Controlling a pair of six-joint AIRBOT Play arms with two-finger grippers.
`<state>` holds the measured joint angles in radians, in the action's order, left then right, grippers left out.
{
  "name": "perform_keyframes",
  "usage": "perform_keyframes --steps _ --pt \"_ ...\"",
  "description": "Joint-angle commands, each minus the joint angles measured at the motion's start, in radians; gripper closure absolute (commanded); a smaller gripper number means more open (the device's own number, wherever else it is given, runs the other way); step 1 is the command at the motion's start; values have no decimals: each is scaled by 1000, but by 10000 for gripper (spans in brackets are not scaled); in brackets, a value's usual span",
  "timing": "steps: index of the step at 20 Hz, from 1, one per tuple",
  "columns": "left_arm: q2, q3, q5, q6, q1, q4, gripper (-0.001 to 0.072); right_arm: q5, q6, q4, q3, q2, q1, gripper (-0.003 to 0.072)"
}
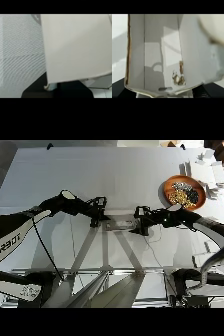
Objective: Fold the box and place the chain.
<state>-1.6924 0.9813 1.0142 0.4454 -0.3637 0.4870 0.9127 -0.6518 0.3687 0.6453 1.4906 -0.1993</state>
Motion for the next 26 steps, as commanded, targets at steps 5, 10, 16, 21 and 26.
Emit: perform_keyframes --steps 5,10,16,21,26 --pt "0 0 0 0 0 0 701 26 -64 -32 -1 0 -10 73" --pt "0 0 0 0 1 0 701 10 -64 0 -1 1 -10 147" --pt "0 0 0 0 1 0 701 25 -63 0 -1 0 -10 146" --pt "0 0 0 0 1 0 701 65 -64 1 -1 0 -10 144" --pt "0 0 0 0 1 0 701 65 -64 1 -1 0 -10 144"
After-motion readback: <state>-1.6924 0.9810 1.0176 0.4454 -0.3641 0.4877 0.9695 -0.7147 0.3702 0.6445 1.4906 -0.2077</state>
